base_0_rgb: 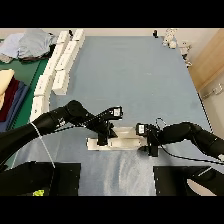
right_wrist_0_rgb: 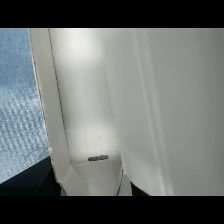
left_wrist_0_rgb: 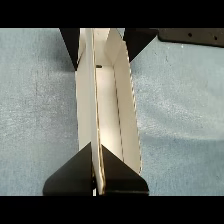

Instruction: Fold the box.

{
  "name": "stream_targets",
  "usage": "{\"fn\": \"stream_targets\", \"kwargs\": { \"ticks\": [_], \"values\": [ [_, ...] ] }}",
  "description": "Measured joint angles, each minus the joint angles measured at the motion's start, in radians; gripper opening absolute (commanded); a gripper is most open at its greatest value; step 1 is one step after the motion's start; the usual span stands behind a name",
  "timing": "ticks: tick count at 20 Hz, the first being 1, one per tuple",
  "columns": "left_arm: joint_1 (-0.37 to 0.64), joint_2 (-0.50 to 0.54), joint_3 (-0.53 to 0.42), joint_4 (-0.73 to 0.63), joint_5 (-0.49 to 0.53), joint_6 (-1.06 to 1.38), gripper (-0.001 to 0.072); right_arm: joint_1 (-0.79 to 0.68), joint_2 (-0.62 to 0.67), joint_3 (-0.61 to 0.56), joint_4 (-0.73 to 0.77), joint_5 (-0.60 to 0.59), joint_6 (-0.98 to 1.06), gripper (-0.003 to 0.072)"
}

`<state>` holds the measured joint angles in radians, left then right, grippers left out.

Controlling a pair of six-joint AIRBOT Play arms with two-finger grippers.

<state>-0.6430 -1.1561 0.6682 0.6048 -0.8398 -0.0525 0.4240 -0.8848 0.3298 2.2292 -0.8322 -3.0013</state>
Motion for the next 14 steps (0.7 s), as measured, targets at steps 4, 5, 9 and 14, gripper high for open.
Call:
{"fn": "stream_targets", "kwargs": {
  "ticks": [4,5,9,14],
  "values": [
    [0.000,0.000,0.000,0.000,0.000,0.000,0.0013,0.000,0.000,-0.001,0.000,-0.002,0.000,0.0490],
    [0.000,0.000,0.000,0.000,0.000,0.000,0.0013,0.000,0.000,-0.001,-0.001,-0.002,0.000,0.0490],
    [0.000,0.000,0.000,0.000,0.000,0.000,0.0013,0.000,0.000,-0.001,-0.004,-0.003,0.000,0.0490],
    [0.000,0.000,0.000,0.000,0.000,0.000,0.0013,0.000,0.000,0.000,-0.008,-0.005,0.001,0.0490]
  ]
}}
